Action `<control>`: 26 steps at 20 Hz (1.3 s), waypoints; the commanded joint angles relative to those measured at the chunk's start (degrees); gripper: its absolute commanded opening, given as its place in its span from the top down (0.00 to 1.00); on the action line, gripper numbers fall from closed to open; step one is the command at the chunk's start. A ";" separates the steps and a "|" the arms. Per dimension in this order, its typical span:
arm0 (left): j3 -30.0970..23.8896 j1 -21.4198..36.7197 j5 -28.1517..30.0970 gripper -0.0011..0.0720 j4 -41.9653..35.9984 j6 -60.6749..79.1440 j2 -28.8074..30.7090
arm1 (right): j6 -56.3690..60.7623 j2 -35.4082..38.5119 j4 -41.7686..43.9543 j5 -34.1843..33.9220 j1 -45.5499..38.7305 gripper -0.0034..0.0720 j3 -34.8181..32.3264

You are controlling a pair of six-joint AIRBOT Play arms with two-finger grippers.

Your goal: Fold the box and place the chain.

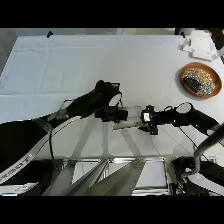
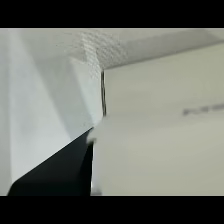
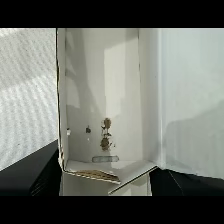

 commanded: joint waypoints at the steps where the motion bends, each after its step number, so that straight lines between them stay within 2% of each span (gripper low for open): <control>1: -1.09 1.70 -3.93 0.59 -4.96 12.85 4.76 | -0.02 0.02 0.02 0.07 0.00 0.40 0.00; 2: -1.44 2.43 -3.89 0.54 -5.90 14.95 6.97 | -0.02 0.02 0.02 0.07 0.00 0.40 0.00; 4: -1.51 4.22 -3.85 0.29 -6.08 19.71 12.39 | -0.02 0.02 0.02 0.07 0.00 0.40 -0.02; 7: -3.04 6.19 -3.39 0.28 -4.85 36.02 21.75 | -0.02 0.02 0.02 0.07 0.00 0.40 0.00; 8: -5.29 6.67 -0.87 0.28 -4.09 42.10 25.11 | -0.02 0.02 0.00 0.07 0.00 0.40 0.00; 11: -17.11 7.23 7.93 0.26 -5.33 69.37 34.14 | -0.02 0.02 0.02 0.07 0.00 0.40 -0.02; 12: -21.20 7.56 11.13 0.15 -8.13 76.19 35.47 | -0.02 0.02 0.02 0.07 0.00 0.40 0.00; 13: -25.53 8.26 14.34 0.03 -12.35 81.94 35.78 | -0.02 0.02 0.02 0.09 0.00 0.40 0.00; 15: -33.42 9.70 19.58 0.03 -20.24 92.83 34.47 | -0.02 0.02 0.02 0.07 0.00 0.40 -0.02; 17: -38.56 9.97 24.28 0.03 -25.16 103.91 30.99 | -0.02 0.02 0.02 0.07 0.00 0.40 -0.02; 19: -39.17 9.94 26.51 0.03 -29.46 110.05 25.59 | -0.02 0.02 0.02 0.07 0.00 0.40 -0.02; 22: -39.17 9.75 32.76 0.03 -39.98 117.48 18.53 | -0.02 0.02 0.02 0.07 0.00 0.40 -0.02; 24: -39.17 9.79 35.21 0.03 -41.90 118.25 15.96 | -0.02 0.02 0.02 0.07 0.00 0.40 -0.02; 26: -39.17 9.92 35.30 0.03 -41.86 118.22 15.52 | -0.02 0.02 0.02 0.07 0.00 0.40 -0.02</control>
